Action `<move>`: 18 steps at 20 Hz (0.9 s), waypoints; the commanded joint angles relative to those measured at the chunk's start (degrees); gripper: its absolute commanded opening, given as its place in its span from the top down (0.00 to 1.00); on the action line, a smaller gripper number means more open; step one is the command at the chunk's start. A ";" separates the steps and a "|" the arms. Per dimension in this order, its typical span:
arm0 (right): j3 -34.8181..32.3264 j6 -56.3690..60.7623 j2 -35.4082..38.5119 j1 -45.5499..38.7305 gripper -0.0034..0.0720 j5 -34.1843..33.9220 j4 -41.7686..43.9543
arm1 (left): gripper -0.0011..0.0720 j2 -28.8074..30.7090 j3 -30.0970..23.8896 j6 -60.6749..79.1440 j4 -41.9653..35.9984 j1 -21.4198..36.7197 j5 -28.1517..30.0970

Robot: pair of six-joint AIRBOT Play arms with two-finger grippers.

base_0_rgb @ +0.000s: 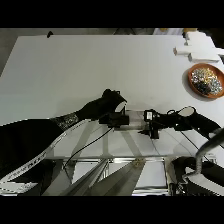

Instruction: Fold the box and place the chain.

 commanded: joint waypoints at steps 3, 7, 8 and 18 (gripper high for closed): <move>0.04 -0.09 0.04 0.02 0.41 -0.07 -0.09 | 0.79 -0.09 0.02 0.24 -0.37 -0.04 0.50; 0.04 -0.09 0.04 0.02 0.41 -0.07 -0.09 | 0.77 0.31 0.02 0.44 -0.52 0.00 -0.20; 0.04 -0.09 0.04 0.02 0.41 -0.07 -0.09 | 0.77 0.50 0.02 0.46 -0.52 0.00 -0.37; 0.04 -0.09 0.04 0.02 0.41 -0.09 -0.09 | 0.98 1.49 -0.02 0.48 -0.48 -0.04 -0.42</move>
